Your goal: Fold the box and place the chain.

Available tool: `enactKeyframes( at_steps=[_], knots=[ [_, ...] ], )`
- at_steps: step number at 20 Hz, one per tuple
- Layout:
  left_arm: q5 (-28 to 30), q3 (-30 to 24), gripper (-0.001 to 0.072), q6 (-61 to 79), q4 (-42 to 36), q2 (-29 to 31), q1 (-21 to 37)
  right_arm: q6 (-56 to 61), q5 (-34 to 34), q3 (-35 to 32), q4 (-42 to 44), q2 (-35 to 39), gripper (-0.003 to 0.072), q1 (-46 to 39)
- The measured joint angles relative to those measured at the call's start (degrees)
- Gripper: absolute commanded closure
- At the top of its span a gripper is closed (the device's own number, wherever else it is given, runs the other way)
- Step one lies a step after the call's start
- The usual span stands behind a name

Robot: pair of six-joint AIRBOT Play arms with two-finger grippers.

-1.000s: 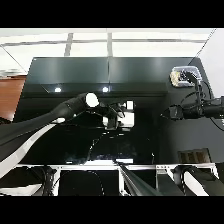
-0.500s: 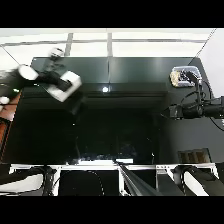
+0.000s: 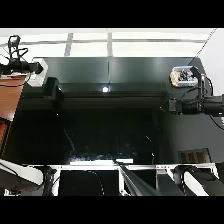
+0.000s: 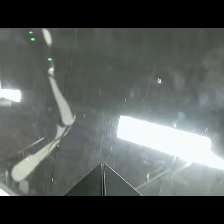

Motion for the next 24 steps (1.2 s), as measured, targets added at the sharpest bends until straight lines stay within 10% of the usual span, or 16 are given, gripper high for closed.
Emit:
enactKeyframes(
  at_steps=[2, 3, 4, 8, 9, 10, 11, 14, 19, 24],
  knots=[
    [-0.04, 3.06, 0.0401, -0.31, 0.17, -3.52, 0.17, 0.00, -1.55, 0.00, 0.26, 0.00, 0.0671, 0.00],
    [-0.09, 3.96, 0.0086, -0.42, 0.24, -4.61, 0.24, 0.00, -2.32, 0.00, 0.28, 0.00, 0.0671, 0.00],
    [-0.31, 4.85, -0.0004, -0.48, 0.33, -5.31, 0.31, 0.00, -3.17, 0.00, 0.28, 0.00, 0.0671, 0.00],
    [-3.98, 11.23, 0.0003, -1.20, 2.14, -4.76, 0.37, -0.04, -4.79, 0.00, 0.24, 0.00, 0.0671, 0.00],
    [-5.75, 13.99, 0.0138, -1.99, 2.47, -4.22, 0.37, -0.20, -5.11, 0.00, 0.24, 0.00, 0.0671, 0.00],
    [-8.50, 17.35, 0.0571, -4.11, 2.75, -3.74, 0.37, -0.50, -5.62, 0.00, 0.22, 0.00, 0.0671, 0.07],
    [-11.54, 20.41, 0.0684, -6.97, 2.80, -3.23, 0.37, -1.07, -6.49, 0.00, 0.22, 0.00, 0.0671, 0.42],
    [-19.98, 22.99, 0.0686, -13.66, -2.40, 0.74, -0.02, -2.54, -11.93, 0.00, 0.15, -0.07, 0.0671, 2.95],
    [-18.97, -2.43, 0.0685, -8.20, -13.05, 19.32, -8.74, -3.43, -21.44, 0.00, -1.46, -0.37, 0.0671, 8.41],
    [0.55, -40.00, 0.0684, -1.92, -13.22, 44.85, -16.02, -3.63, -24.20, -0.11, -6.99, -0.42, 0.0671, 9.92]
  ],
)
